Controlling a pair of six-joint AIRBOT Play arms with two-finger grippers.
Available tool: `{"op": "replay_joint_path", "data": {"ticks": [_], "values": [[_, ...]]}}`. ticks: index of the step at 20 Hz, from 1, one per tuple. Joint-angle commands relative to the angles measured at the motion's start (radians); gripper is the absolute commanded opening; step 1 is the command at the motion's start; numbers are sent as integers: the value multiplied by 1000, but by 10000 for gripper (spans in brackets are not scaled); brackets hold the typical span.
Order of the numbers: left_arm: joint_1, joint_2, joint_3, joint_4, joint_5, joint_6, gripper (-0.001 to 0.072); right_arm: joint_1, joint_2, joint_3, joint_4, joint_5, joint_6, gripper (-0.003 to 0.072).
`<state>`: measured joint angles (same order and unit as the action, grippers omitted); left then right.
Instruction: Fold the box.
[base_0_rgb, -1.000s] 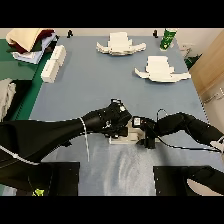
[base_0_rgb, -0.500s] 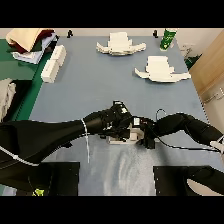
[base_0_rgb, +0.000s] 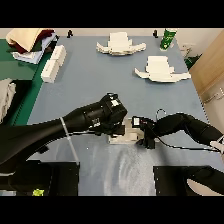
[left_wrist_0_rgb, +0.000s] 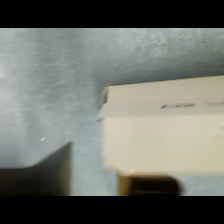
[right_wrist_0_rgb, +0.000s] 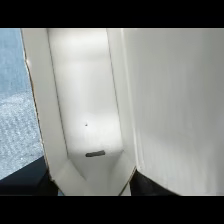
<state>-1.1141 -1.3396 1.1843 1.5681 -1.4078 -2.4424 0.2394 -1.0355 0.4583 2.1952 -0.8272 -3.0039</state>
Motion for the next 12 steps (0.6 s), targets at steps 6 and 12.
{"op": "replay_joint_path", "data": {"ticks": [6, 12], "values": [[-1, 109, 1, 7, -66, 266, 13, -1, 0, 0, 0, -1, 1, 446], [17, 141, -57, 56, 75, 676, 13, -1, 0, 0, 0, -1, 1, 445]]}}
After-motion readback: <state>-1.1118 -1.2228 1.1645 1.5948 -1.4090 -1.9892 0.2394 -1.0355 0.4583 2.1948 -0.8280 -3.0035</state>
